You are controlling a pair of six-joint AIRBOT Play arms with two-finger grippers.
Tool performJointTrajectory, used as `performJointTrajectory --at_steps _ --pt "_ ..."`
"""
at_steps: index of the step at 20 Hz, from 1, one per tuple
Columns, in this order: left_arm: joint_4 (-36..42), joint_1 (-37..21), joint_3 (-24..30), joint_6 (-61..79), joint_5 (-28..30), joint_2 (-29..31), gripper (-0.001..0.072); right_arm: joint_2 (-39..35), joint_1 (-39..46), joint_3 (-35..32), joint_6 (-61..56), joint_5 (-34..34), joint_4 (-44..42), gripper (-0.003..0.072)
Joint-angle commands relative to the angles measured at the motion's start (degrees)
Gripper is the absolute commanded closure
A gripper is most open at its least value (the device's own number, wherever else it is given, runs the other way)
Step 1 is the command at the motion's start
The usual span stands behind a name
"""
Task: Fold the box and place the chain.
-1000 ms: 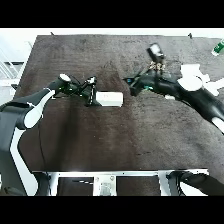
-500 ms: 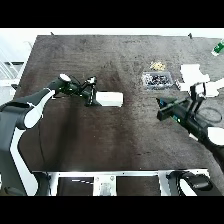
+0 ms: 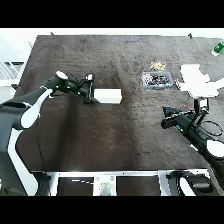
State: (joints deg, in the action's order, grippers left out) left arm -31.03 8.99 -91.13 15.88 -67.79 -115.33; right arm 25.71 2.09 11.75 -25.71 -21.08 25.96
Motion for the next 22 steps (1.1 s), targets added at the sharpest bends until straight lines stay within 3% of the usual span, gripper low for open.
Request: performJointTrajectory --at_steps 1,5,9,12,16,22 --pt "-0.22 -3.67 -0.33 -8.5 3.15 4.24 0.0696 -0.31 0.26 -0.39 0.02 0.13 0.02 0.0678" --pt "-0.11 -14.08 -0.33 -17.7 8.55 11.45 0.0697 -0.26 0.26 -0.39 -0.04 0.11 -0.02 0.0678" --pt "-0.17 -26.23 -0.35 -27.67 23.43 14.8 0.0696 -0.26 0.26 -0.39 -0.5 0.11 -0.04 0.0678" --pt "-1.29 -33.24 -0.2 -36.87 30.45 13.81 0.0697 -0.26 0.24 -0.42 -1.38 0.09 -0.04 0.0678" --pt "-8.68 -35.76 -0.22 -42.62 35.06 9.84 0.0696 -0.17 0.24 -0.42 -1.4 0.09 -0.07 0.0678" --pt "-8.39 -35.76 -0.22 -44.3 42.38 4.83 0.0693 -0.17 0.24 -0.59 -2.84 0.09 -0.09 0.0678"
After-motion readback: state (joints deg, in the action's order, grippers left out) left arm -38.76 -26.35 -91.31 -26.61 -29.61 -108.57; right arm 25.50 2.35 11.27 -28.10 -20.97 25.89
